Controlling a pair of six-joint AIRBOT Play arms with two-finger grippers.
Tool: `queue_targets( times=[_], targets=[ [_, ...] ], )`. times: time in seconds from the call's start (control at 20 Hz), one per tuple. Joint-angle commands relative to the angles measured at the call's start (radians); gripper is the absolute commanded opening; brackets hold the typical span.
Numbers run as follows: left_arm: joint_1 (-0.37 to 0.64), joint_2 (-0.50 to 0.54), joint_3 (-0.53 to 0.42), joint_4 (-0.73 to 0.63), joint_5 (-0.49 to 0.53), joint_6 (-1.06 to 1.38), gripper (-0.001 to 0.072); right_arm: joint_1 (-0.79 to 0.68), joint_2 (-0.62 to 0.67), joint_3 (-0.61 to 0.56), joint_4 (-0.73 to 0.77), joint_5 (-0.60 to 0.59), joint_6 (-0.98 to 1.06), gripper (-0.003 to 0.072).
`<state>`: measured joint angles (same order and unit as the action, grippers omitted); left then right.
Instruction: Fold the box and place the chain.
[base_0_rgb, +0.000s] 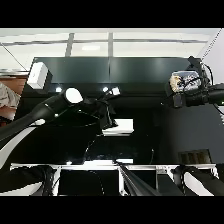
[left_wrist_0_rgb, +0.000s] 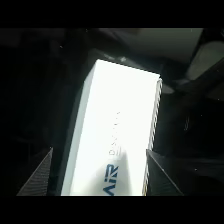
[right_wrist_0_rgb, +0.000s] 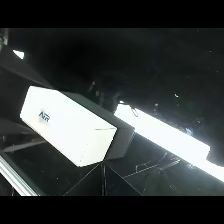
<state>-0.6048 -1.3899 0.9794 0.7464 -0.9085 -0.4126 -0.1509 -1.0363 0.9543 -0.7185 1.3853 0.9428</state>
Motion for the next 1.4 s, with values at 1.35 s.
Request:
queue_targets(
  times=[1.35],
  targets=[
    [-0.117,-0.034,0.115,0.223,-0.079,-0.073,0.0698,-0.001,0.001,0.001,0.000,-0.002,0.008,0.0017]
  ],
)
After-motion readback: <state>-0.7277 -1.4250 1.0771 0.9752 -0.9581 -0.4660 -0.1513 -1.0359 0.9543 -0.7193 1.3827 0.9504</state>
